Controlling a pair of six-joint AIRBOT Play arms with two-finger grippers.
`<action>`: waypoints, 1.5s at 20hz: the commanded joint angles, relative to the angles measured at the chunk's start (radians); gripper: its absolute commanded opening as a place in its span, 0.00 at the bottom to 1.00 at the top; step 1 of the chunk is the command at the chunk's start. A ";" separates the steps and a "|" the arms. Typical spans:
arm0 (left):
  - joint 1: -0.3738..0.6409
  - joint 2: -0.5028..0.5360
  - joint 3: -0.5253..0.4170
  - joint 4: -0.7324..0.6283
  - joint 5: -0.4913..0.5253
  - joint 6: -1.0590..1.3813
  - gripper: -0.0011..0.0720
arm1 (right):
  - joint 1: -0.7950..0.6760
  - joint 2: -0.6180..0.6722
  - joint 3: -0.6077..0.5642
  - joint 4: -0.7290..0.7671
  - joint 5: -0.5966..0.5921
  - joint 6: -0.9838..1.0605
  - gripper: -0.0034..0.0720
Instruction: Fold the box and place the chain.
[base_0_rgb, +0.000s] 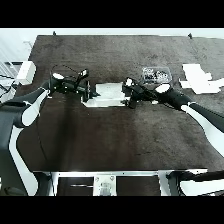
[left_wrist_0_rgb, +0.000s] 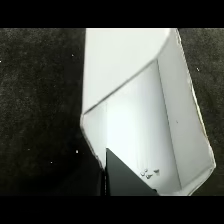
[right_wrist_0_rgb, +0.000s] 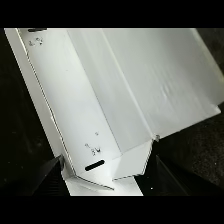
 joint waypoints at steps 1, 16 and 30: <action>0.000 0.000 0.000 0.000 0.001 0.000 0.04 | -0.045 -0.051 0.063 0.002 0.114 -0.005 0.96; 0.000 0.000 0.000 0.000 0.000 0.001 0.04 | -0.084 -0.264 0.280 0.003 0.464 -0.055 0.96; 0.000 0.000 0.000 0.000 0.001 0.001 0.04 | -0.083 -0.394 0.415 -0.005 0.529 -0.103 0.96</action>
